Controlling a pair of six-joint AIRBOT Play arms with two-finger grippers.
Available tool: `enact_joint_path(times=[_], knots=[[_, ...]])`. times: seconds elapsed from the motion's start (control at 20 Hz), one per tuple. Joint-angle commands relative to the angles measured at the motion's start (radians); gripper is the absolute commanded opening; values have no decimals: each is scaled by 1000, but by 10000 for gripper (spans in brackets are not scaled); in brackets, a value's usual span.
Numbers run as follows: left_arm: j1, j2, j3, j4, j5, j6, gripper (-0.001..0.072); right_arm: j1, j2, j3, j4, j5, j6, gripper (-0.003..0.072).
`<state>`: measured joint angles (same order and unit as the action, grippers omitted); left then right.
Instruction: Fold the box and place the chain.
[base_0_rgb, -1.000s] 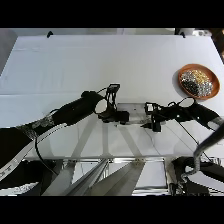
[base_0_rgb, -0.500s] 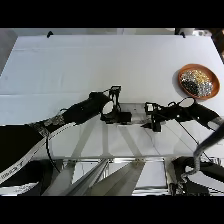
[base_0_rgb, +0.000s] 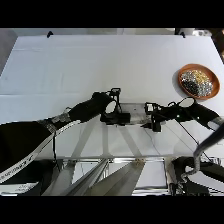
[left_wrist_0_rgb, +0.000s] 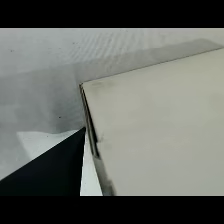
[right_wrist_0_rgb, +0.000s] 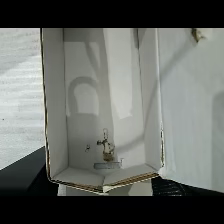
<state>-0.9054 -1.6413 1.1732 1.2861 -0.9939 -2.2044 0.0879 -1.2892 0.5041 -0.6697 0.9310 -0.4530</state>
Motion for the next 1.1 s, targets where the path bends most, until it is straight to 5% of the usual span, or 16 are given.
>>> enact_joint_path(times=[0.0,0.3,0.5,0.8,0.9,1.0,1.05], knots=[[8,-28,56,22,-40,-6,383,-1,1,1,0,0,0,401],[22,-47,99,8,-84,-22,380,-1,1,1,0,0,0,401],[20,-44,109,-25,-76,-21,198,-1,1,1,0,0,0,401],[18,-45,109,-35,-90,-22,119,-1,1,1,0,0,0,401],[13,-46,109,-27,-97,-22,11,-1,1,1,0,0,0,401],[5,-48,109,-16,-95,-22,23,-1,1,1,0,0,0,401],[0,-48,109,-12,-95,-22,107,-1,1,1,0,0,0,401]])
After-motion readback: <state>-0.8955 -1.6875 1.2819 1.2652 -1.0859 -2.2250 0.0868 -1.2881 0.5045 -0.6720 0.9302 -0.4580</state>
